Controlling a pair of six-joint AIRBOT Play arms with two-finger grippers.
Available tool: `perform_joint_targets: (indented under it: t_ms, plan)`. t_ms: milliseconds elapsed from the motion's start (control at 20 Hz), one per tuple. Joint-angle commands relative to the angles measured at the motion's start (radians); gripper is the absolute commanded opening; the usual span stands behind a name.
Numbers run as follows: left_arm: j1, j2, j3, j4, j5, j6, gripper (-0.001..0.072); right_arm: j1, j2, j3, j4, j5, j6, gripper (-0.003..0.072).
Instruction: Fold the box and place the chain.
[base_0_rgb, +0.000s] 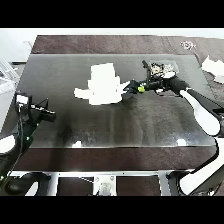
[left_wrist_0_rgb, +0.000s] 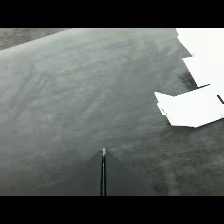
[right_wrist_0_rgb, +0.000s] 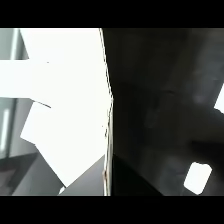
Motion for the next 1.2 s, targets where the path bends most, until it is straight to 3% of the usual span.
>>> perform_joint_targets:
  t_ms: [0, 200, 250, 300, 350, 400, 700, 900, 1150]
  plan:
    - [0.001, 0.0, 0.0, 0.0, -0.09, -0.013, 0.0023, -0.026, 0.035, -0.068, -0.063, -0.024, -0.027, 0.0009]
    - [0.001, 0.0, 0.0, 0.0, -0.171, -0.013, 0.0024, -0.05, 0.051, -0.113, -0.062, -0.053, -0.073, 0.0009]
    - [0.001, 0.0, 0.0, 0.0, -0.194, -0.012, 0.013, -0.05, 0.051, -0.113, -0.061, -0.054, -0.078, 0.0009]
    - [0.001, 0.0, 0.0, -0.003, -0.213, -0.013, 0.0445, -0.049, 0.051, -0.113, -0.061, -0.054, -0.08, 0.0009]
    - [0.001, 0.0, 0.0, -0.015, -0.224, -0.013, 0.0554, -0.049, 0.051, -0.113, -0.061, -0.058, -0.08, 0.0009]
    - [0.001, 0.0, 0.0, -0.037, -0.227, -0.013, 0.0528, -0.049, 0.051, -0.113, -0.061, -0.064, -0.08, 0.0009]
    - [0.001, 0.0, 0.008, -0.082, -0.289, 0.024, 0.0528, -0.043, 0.051, -0.113, -0.002, -0.122, -0.076, 0.0009]
    - [0.001, 0.0, 0.053, -0.098, -0.309, 0.052, 0.0528, -0.039, 0.051, -0.114, -0.004, -0.129, -0.052, 0.0009]
    - [0.001, -0.064, 0.126, -0.227, -0.311, 0.158, 0.0528, -0.037, 0.051, -0.14, -0.005, -0.144, -0.042, 0.0009]
